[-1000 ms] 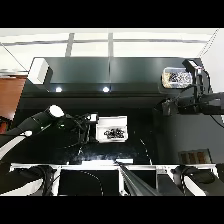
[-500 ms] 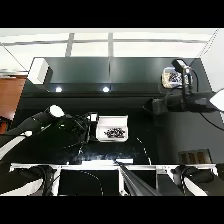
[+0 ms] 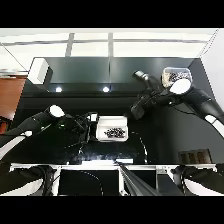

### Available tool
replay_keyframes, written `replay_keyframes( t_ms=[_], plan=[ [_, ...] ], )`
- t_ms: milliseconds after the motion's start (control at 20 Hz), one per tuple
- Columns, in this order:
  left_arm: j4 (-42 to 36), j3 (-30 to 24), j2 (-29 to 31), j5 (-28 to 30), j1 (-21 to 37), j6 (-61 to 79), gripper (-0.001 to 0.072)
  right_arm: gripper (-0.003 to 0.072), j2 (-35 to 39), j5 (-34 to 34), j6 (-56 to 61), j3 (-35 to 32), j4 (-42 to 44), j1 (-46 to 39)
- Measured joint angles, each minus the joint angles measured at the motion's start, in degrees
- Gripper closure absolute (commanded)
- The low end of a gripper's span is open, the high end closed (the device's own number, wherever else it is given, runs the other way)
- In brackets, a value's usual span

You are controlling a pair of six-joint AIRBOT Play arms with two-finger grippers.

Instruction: Fold the box and place the chain.

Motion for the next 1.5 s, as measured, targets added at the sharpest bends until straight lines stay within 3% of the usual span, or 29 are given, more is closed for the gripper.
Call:
replay_keyframes(
  t_ms=[300,450,850,950,1050,1100,1200,1300,1500],
  plan=[
    [0.0,0.0,0.0,0.0,0.0,0.0,0.0314,-0.0031,-2.36,-0.11,-10.56,0.15,1.9,1.95],
    [0.0,0.0,0.0,0.0,0.0,0.02,0.0311,-0.0031,-2.56,2.93,-15.13,0.15,2.14,2.16],
    [0.0,0.0,0.0,0.0,0.0,0.0,0.0311,-0.0029,-2.43,8.31,-18.08,0.15,2.51,4.59],
    [0.0,0.0,0.0,-0.02,0.0,0.02,0.0311,0.001,-2.43,8.26,-17.55,0.15,1.88,5.33],
    [0.0,0.0,0.0,-0.02,0.0,0.0,0.0311,0.0241,-2.43,7.61,-16.98,0.15,1.16,5.9],
    [0.0,0.0,0.0,-0.02,0.0,0.02,0.0311,0.0255,-2.43,7.45,-16.63,0.15,0.87,6.08],
    [0.0,0.0,0.0,-0.02,0.0,0.0,0.031,0.0392,-2.43,7.13,-16.59,0.15,0.33,6.6],
    [0.0,0.0,0.0,-0.02,0.0,0.0,0.0311,0.0441,-2.43,6.8,-16.35,0.15,-0.72,7.41],
    [0.0,0.0,0.0,-0.04,0.0,0.0,0.0311,0.0441,-2.43,6.67,-16.17,0.15,-1.9,9.01]
  ],
)
